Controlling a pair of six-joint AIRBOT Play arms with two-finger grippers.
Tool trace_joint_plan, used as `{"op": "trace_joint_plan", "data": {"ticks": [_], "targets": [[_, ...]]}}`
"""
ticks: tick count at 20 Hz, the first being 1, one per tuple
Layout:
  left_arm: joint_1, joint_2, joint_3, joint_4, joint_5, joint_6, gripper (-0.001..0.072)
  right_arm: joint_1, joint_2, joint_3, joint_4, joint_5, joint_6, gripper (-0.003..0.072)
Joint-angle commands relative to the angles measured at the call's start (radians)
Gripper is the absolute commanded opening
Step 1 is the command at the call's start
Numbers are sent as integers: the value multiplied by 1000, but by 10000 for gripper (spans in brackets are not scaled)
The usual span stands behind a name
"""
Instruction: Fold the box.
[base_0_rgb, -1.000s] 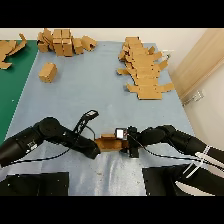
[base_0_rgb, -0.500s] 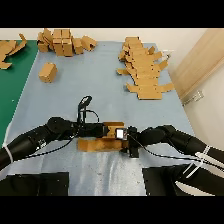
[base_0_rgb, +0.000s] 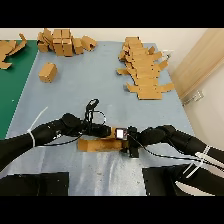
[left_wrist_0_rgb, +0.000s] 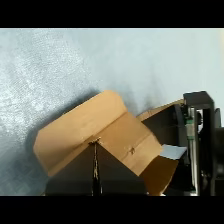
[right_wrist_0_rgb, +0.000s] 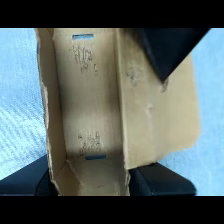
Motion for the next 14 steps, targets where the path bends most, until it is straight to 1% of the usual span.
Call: {"op": "trace_joint_plan", "data": {"ticks": [1,11,12,14], "targets": [[1,-53,18,13,-39,1,12,0,0,0,0,0,0,515],[14,-59,73,89,-48,-4,12,0,0,0,0,1,0,515],[27,-58,88,111,-67,-5,12,0,0,0,0,1,0,515],[89,-56,111,122,-117,10,13,0,0,0,0,1,0,515]]}}
